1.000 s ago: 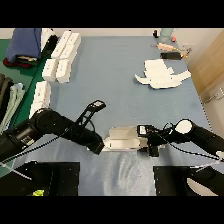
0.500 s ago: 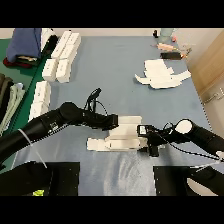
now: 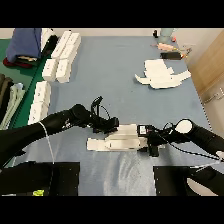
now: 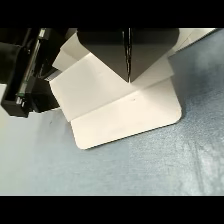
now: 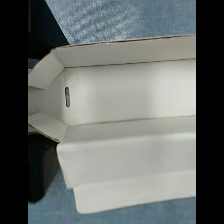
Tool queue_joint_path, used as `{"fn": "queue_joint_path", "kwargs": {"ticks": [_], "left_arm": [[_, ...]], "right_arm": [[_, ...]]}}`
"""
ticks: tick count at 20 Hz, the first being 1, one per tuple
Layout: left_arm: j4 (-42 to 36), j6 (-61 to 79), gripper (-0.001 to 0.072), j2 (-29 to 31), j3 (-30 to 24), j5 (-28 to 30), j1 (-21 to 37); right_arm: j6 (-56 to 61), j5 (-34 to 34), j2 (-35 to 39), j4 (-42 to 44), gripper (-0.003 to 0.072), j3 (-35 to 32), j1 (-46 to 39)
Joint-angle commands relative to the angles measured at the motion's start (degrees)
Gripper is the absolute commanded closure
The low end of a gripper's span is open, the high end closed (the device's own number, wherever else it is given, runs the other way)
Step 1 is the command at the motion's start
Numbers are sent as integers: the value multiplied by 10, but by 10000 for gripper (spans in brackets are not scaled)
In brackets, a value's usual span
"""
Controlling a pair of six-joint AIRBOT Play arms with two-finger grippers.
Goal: Fold the box.
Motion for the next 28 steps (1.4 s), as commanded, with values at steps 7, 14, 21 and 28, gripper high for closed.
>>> {"fn": "queue_joint_path", "kwargs": {"ticks": [7, 14, 21, 28], "left_arm": [[5, 82, 693, 3, 77, -12, 7], [192, 110, 694, 151, 101, -168, 100], [237, 449, 694, 330, 33, -279, 121], [54, 730, 9, 345, -169, -180, 148]], "right_arm": [[0, 0, 0, 0, 159, 0, 0], [0, 0, 0, 0, 159, 0, 0], [0, 0, 0, 0, 159, 0, 0], [0, -1, 0, 0, 159, 0, 0]]}}
